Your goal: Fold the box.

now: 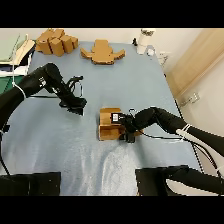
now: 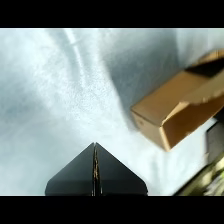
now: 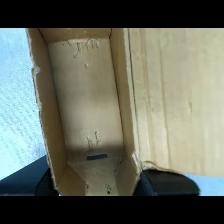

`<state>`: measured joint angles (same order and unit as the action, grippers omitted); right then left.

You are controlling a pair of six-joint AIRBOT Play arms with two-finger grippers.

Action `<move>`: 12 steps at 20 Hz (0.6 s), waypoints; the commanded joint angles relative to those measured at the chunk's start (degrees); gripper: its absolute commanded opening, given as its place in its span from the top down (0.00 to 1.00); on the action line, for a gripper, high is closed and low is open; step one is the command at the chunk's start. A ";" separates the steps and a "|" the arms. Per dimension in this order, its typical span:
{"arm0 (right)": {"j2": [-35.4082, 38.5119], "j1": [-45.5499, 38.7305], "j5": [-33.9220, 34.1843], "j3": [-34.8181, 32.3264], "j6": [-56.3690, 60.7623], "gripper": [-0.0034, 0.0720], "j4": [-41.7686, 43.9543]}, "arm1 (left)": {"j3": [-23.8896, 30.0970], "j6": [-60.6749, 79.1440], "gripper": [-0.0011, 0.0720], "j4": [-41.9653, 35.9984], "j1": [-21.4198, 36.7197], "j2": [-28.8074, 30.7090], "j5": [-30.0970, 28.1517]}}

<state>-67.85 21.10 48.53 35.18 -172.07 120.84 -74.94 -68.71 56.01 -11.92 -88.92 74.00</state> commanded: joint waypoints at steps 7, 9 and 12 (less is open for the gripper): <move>-0.04 -0.04 0.00 -0.02 0.04 0.29 -0.02 | 32.09 51.45 0.97 -4.37 -3.45 15.45 -33.20; -0.04 -0.04 0.00 -0.02 0.04 0.29 -0.02 | 37.09 70.36 0.97 -13.70 -6.38 18.97 -35.36; -0.04 -0.04 0.00 -0.02 0.04 0.29 -0.02 | 40.19 94.90 0.04 -36.89 -10.08 18.34 -32.33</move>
<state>-67.85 21.10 48.53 35.18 -172.05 120.84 -39.59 0.49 37.76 -18.74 -71.92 44.16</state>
